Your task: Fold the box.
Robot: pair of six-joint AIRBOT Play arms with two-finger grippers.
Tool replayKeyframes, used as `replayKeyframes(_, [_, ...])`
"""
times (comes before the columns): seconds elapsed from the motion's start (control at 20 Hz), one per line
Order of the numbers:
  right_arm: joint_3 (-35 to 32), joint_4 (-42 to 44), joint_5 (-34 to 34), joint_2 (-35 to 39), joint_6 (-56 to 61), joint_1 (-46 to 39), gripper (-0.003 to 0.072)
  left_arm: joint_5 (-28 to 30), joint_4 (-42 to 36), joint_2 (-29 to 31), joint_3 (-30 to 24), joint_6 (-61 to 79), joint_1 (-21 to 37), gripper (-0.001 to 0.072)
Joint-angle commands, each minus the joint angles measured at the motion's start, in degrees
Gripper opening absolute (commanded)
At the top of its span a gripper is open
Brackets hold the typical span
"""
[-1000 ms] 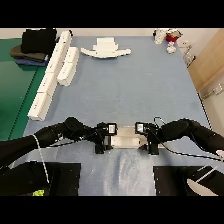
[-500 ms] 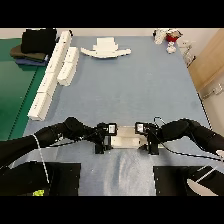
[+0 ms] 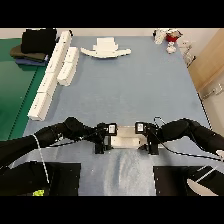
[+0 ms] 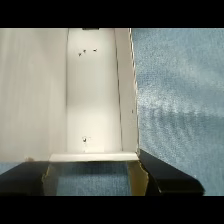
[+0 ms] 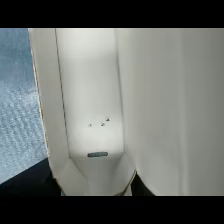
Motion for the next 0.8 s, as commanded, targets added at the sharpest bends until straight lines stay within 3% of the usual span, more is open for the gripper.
replayKeyframes(0.0, [0.07, 0.37, -0.02, 0.02, 0.2, -0.02, 0.0675, 0.07, -0.02, 0.0, 0.02, 0.02, -0.02, 0.0414])
replayKeyframes(0.05, [0.11, 0.31, -0.09, 0.04, 1.4, -0.02, 0.072, 0.09, 0.0, 0.0, 0.04, 0.02, -0.02, 0.0413])
replayKeyframes(0.25, [1.49, -7.76, -2.54, 2.97, 11.3, -0.02, 0.072, 0.02, -0.02, 0.0, 0.02, 0.02, -0.02, 0.0414])
replayKeyframes(0.45, [3.82, -18.18, -9.35, 8.44, 23.17, -0.02, 0.072, 0.02, 0.0, 0.0, 0.02, 0.02, -0.02, 0.0414])
replayKeyframes(0.55, [5.81, -22.14, -14.38, 11.37, 33.88, -0.02, 0.072, 0.02, -0.02, 0.0, 0.04, 0.02, -0.02, 0.0414])
replayKeyframes(0.7, [9.94, -21.03, -21.68, 15.61, 57.66, -0.02, 0.0706, 0.02, -0.02, 0.0, 0.04, 0.02, -0.02, 0.0414])
replayKeyframes(0.75, [10.78, -18.58, -22.23, 16.65, 66.49, -0.02, 0.0619, 0.02, -0.02, 0.0, 0.02, 0.02, -0.02, 0.0414])
